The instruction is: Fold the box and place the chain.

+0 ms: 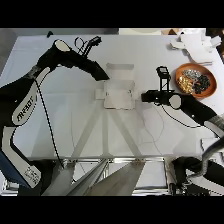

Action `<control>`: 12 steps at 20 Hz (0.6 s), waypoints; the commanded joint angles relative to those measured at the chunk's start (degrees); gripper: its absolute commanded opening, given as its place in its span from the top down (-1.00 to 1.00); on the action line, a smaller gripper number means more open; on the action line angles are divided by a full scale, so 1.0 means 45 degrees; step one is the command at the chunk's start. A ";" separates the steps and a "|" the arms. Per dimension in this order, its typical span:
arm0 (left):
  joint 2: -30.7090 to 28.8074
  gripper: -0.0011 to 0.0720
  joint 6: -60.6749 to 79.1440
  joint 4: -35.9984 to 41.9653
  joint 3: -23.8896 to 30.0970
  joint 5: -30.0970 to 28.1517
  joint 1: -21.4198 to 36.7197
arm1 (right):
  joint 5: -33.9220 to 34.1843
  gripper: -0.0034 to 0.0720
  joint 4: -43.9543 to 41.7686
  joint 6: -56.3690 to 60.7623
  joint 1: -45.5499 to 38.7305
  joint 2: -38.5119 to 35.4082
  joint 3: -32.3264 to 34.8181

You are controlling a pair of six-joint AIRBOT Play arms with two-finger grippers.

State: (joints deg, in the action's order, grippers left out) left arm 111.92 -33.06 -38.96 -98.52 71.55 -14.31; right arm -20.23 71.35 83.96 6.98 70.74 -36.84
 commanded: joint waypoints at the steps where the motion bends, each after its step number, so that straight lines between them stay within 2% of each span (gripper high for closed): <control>1: 0.0010 -0.83 -0.0141 -0.0408 -0.0015 -0.0418 -0.0141 | 0.0000 0.89 -0.0005 0.0005 -0.0005 -0.0010 -0.0010; 7: 0.0131 -0.82 -0.0092 -0.0442 -0.0015 -0.0801 -0.0554 | -0.0005 0.89 -0.0005 0.0005 -0.0005 -0.0010 -0.0010; 12: 0.0457 -0.76 0.0617 -0.0155 -0.0015 0.0087 -0.0651 | 0.0000 0.89 -0.0005 0.0005 -0.0005 -0.0010 -0.0015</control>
State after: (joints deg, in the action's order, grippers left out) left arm 113.38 -32.88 -40.58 -98.52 69.38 -16.97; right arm -20.23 71.35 83.96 6.98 70.74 -36.84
